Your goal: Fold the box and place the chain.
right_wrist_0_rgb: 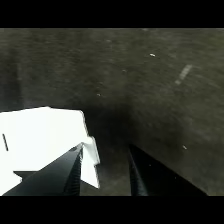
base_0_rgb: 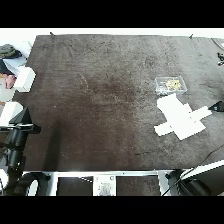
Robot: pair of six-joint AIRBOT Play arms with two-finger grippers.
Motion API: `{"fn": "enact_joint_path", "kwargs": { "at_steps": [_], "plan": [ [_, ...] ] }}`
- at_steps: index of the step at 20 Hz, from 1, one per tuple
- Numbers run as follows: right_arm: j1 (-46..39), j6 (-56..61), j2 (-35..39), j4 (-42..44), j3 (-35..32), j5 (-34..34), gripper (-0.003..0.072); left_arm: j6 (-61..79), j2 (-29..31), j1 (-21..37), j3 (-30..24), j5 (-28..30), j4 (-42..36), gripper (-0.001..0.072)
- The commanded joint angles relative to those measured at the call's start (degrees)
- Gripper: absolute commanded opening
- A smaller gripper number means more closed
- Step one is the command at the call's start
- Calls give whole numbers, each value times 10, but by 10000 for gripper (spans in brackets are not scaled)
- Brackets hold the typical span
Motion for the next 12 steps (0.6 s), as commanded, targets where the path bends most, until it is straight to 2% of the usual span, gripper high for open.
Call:
{"fn": "enact_joint_path", "kwargs": {
  "at_steps": [1, 5, 12],
  "plan": [
    [0, -4, -14, 10, 7, 25, 349, 0, 0, 0, 0, 0, 0, 12],
    [0, -3, -14, 35, 20, 36, 349, 0, 0, 0, 0, 0, 0, 12],
    [6, 12, -40, 29, 15, 73, 347, 0, 0, 0, 0, 0, 0, 12]
  ]
}}
